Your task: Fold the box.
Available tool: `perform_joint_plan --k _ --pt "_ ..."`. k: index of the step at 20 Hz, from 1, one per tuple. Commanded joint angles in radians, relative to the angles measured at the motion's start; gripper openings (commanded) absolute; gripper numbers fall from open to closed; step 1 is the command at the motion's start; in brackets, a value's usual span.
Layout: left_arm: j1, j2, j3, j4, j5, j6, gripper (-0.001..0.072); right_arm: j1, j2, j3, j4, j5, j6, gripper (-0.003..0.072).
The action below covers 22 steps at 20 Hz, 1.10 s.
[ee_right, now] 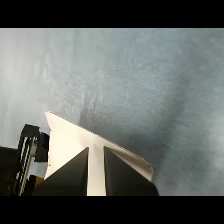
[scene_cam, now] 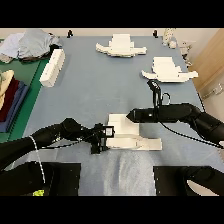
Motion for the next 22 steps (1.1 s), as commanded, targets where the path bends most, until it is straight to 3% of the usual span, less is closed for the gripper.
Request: perform_joint_plan --k 1,5,14,15,16,17,19,20,21,22 --pt "0.001 0.0 0.0 0.0 0.0 0.0 0.042 0.0 -0.012 0.012 -0.007 -0.056 -0.002 0.0151" --pt "0.001 0.0 0.0 0.0 0.0 0.0 0.042 0.0 0.013 0.014 -0.035 -0.122 -0.033 0.0151" --pt "0.0 0.0 0.0 0.0 0.0 0.0 0.042 0.001 0.291 0.023 -0.15 -0.648 -0.394 0.0169" --pt "0.001 0.0 0.0 0.0 0.0 0.0 0.042 0.001 0.303 0.013 -0.167 -0.69 -0.421 0.0289" --pt "0.001 0.0 0.0 0.0 0.0 0.0 0.042 0.001 0.31 -0.004 -0.185 -0.713 -0.439 0.035" --pt "0.001 0.0 0.0 0.0 0.0 0.0 0.042 0.005 0.316 -0.031 -0.205 -0.718 -0.452 0.0356" --pt "0.001 0.0 0.0 0.0 0.0 0.0 0.042 0.015 0.318 -0.087 -0.264 -0.702 -0.503 0.0471" --pt "0.001 0.0 0.0 0.0 0.0 0.0 0.042 0.023 0.317 -0.111 -0.314 -0.681 -0.538 0.0472" --pt "0.001 0.0 0.0 0.0 0.0 0.0 0.042 0.039 0.317 -0.136 -0.357 -0.639 -0.592 0.0571" --pt "0.001 0.0 0.0 0.0 0.0 0.0 0.042 0.057 0.317 -0.156 -0.389 -0.58 -0.644 0.0599"
